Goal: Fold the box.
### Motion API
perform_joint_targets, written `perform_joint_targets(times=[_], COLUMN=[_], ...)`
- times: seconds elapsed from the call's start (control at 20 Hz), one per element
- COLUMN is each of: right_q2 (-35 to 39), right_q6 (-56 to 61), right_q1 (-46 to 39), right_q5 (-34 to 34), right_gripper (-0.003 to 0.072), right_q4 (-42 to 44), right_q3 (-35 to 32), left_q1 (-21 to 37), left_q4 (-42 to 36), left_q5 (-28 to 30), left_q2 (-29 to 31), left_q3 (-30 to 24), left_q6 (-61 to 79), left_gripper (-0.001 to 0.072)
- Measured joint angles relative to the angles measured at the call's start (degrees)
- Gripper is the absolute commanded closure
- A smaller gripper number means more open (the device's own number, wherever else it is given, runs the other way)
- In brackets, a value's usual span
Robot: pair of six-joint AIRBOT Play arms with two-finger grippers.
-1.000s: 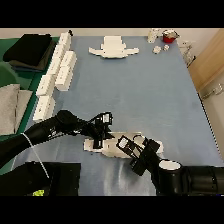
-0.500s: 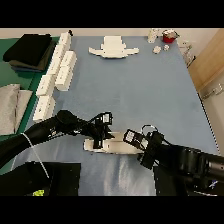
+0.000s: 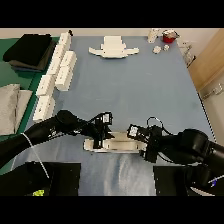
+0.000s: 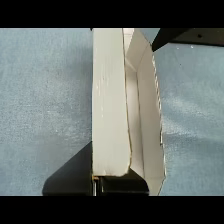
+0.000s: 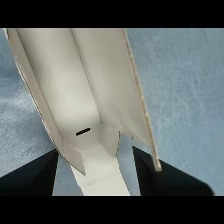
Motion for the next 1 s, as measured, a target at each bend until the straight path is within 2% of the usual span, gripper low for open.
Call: perform_joint_targets(times=[0.25,0.4,0.65,1.0], right_q2=[0.0,0.0,0.0,0.0], right_q6=[-24.7,-32.0,-36.1,-36.9], right_q1=[-13.1,-16.3,-18.0,-18.3], right_q5=[2.5,4.4,6.3,6.1], right_gripper=[-0.0034,-0.0034,-0.0031,-0.0031], right_q4=[19.2,25.4,29.4,29.9], right_q3=[-3.0,-5.1,-6.7,-7.0], left_q1=[0.0,0.0,0.0,0.0], left_q4=[0.0,0.0,0.0,0.0], left_q5=[-0.1,0.0,0.0,-0.1], left_q2=[0.0,0.0,0.0,0.0], left_q3=[0.0,0.0,0.0,0.0], left_q6=[0.0,0.0,0.0,0.0], left_gripper=[0.0696,0.0696,0.0695,0.0696])
